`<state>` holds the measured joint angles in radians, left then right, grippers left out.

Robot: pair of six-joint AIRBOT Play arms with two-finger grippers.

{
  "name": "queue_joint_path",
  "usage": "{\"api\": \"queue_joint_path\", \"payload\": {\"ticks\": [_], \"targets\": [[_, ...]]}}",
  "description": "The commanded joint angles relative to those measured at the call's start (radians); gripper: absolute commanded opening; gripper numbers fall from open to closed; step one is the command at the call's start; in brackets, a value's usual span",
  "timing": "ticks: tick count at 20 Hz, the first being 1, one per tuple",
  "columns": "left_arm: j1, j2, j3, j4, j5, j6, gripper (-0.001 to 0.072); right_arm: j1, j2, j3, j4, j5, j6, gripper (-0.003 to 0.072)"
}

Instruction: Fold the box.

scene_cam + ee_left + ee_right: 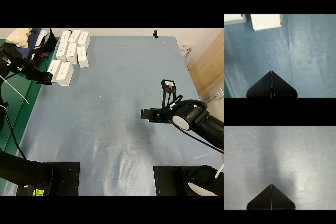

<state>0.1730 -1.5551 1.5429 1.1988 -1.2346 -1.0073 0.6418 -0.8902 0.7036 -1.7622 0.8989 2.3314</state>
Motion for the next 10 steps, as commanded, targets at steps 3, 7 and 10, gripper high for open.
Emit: {"api": "queue_joint_path", "payload": {"ticks": [3, 7, 10], "targets": [[-0.109, 0.106, 0.063, -0.043, -0.108, -0.163, 0.0016, -0.001, -0.205, 0.289, 0.025, 0.001, -0.169, 0.0007], [-0.244, 0.12, 0.061, -0.043, -0.17, -0.244, 0.0016, -0.001, -0.456, 0.589, 0.129, 0.063, -0.306, 0.0008], [-0.348, 0.121, 0.049, -0.043, -0.177, -0.28, 0.0015, -0.001, -0.577, 0.727, 0.198, 0.118, -0.361, 0.0007]]}}
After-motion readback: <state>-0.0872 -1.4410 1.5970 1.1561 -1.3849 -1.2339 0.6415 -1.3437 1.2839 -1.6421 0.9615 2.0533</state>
